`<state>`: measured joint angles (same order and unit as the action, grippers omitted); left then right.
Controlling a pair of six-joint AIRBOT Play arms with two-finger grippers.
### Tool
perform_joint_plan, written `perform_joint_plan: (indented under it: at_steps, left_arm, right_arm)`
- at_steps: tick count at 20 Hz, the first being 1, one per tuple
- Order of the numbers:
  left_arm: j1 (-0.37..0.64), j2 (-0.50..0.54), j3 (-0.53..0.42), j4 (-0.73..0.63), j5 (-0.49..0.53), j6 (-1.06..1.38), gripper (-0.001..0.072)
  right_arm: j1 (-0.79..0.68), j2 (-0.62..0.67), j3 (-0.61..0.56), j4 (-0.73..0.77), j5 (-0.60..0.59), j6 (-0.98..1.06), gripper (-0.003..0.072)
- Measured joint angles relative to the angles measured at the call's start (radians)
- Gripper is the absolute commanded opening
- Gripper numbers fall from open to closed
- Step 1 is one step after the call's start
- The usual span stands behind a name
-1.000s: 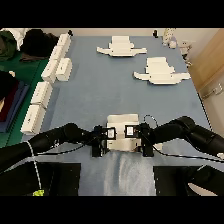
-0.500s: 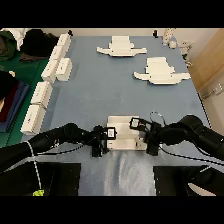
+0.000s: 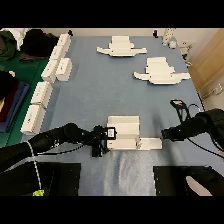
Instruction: Fold the box.
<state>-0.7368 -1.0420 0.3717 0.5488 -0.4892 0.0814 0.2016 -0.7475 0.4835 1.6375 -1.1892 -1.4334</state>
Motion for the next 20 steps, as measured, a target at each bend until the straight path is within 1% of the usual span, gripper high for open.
perform_joint_plan:
  at_steps: [4,6,8,11,15,20]
  left_arm:
    - [0.0,0.0,0.0,0.0,0.0,0.0,0.0259]
    - [0.0,0.0,0.0,0.0,0.0,0.0,0.0259]
    - [0.0,0.0,0.0,0.0,0.0,0.0,0.026]
    - [0.0,0.0,0.0,0.0,0.0,0.0,0.026]
    - [0.0,0.0,0.0,0.0,0.0,0.0,0.0259]
    - [0.0,0.0,0.0,0.0,0.0,0.0,0.026]
  right_arm:
    - [-0.279,-0.009,-0.044,0.212,-0.031,-0.101,0.0]
    - [-0.396,-0.029,-0.069,0.322,-0.055,-0.186,0.0]
    - [-0.477,-0.065,-0.093,0.418,-0.078,-0.269,0.0]
    - [-0.535,-0.147,-0.113,0.513,-0.095,-0.371,0.0]
    - [-0.56,-0.243,-0.121,0.581,-0.105,-0.457,0.0]
    - [-0.551,-0.279,-0.125,0.623,-0.128,-0.495,0.0]
